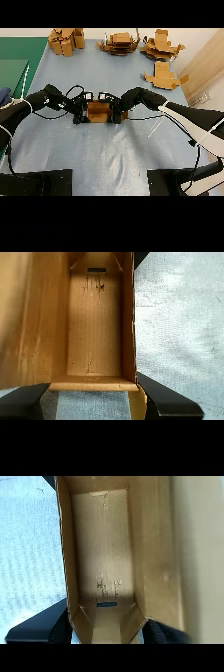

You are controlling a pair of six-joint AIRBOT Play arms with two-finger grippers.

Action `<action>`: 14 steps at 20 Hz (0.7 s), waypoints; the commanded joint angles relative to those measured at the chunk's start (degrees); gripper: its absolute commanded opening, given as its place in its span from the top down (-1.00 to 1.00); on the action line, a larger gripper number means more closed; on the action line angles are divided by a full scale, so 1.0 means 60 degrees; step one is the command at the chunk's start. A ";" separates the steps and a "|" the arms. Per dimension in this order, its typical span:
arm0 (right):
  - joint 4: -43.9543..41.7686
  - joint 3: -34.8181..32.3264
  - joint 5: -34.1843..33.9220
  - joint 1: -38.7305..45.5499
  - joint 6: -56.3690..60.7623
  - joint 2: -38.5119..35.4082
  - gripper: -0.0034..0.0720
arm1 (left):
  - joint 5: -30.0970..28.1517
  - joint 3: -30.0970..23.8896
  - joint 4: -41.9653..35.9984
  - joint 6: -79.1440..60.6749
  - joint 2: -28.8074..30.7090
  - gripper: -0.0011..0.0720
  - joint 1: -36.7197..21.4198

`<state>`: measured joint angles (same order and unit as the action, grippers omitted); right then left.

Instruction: Fold the box.

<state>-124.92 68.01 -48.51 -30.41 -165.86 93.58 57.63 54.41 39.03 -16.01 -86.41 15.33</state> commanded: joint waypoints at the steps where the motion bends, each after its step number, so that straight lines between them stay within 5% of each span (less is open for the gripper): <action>1: 0.0007 0.0000 -0.0004 0.0018 0.0058 -0.0018 -0.88 | -0.0004 -0.0004 -0.0007 -0.0004 -0.0007 0.22 0.0004; 7: 0.1096 0.0000 -0.0222 0.0069 0.1158 -0.0306 -0.97 | -0.0015 -0.0004 -0.0004 -0.0004 -0.0007 0.22 0.0000; 14: 0.1053 0.0000 -0.1836 0.1009 0.3042 -0.1144 -0.98 | -0.0036 -0.0004 -0.0004 -0.0004 -0.0007 0.22 -0.0004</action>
